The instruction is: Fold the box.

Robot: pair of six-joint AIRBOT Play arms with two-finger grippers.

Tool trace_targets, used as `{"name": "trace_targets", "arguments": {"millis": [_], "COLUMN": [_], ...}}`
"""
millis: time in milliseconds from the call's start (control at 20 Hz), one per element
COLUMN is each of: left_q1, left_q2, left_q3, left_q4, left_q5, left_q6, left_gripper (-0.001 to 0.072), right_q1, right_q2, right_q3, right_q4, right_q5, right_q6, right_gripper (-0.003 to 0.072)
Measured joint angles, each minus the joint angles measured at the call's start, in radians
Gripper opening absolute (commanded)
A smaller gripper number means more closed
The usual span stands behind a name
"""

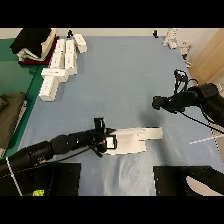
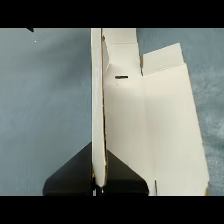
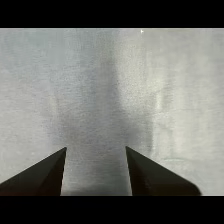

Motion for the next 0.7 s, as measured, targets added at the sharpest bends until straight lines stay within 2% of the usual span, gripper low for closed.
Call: {"name": "trace_targets", "arguments": {"millis": [200,350,500,700], "left_q1": [0.233,0.348,0.393,0.414], "left_q2": [-0.031,-0.083,-0.137,-0.193], "left_q3": [0.091,0.13,0.154,0.182], "left_q4": [0.003,0.016,0.018,0.018], "left_q5": [-0.312,-0.488,-0.581,-0.636], "left_q6": [-0.006,-0.006,-0.005,-0.001], "left_gripper": [0.0017,0.0017,0.0017,0.0018], "right_q1": [0.0,0.0,0.0,0.0], "right_q2": [0.0,0.0,0.0,0.0], "right_q3": [0.0,0.0,0.0,0.0], "right_q4": [0.0,0.0,0.0,-0.001], "right_q5": [-0.008,-0.011,-0.013,-0.013], "right_q6": [0.0,0.0,0.0,0.0], "right_gripper": [0.0578,0.0578,0.0578,0.0578]}}
